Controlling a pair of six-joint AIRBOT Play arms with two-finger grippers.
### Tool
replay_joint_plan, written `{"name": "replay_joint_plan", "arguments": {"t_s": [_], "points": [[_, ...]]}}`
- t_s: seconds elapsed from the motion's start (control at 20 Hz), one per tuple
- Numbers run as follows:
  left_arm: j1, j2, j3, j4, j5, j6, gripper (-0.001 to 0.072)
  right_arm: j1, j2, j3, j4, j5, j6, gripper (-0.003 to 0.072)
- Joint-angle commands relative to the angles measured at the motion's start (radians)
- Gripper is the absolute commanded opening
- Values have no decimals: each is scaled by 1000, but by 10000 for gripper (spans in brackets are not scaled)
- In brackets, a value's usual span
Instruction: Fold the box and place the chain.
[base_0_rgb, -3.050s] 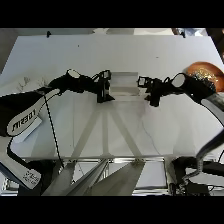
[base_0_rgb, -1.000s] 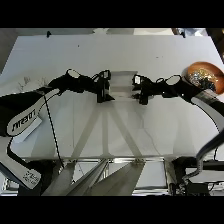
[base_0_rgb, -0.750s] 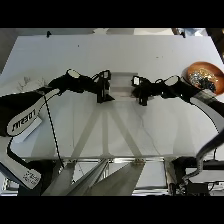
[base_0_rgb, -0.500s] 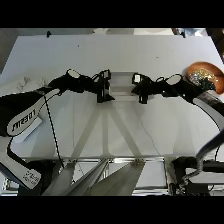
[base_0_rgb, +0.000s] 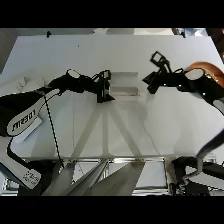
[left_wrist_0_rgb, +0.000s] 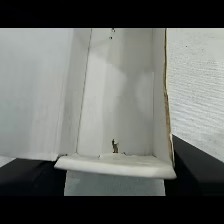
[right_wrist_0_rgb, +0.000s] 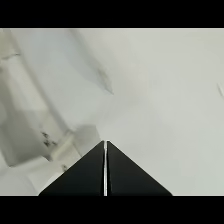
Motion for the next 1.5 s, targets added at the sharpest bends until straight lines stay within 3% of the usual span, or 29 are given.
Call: {"name": "replay_joint_plan", "arguments": {"t_s": [0.0, 0.15, 0.45, 0.8, 1.45], "points": [[0, 0, 0, 0, 0, 1, 281, -126, 15, 0, -202, 8, 394, 13], [0, 0, 0, 0, 0, 1, 281, -166, 4, 0, -335, 27, 558, 9], [0, 0, 0, 0, 0, 0, 281, -113, -98, 0, -352, 157, 670, 9], [0, 0, 0, 0, 0, 0, 281, -36, -160, 0, -276, 211, 669, 9], [0, 0, 0, 0, 0, 1, 281, -34, -167, 0, -16, 263, 555, 9]]}}
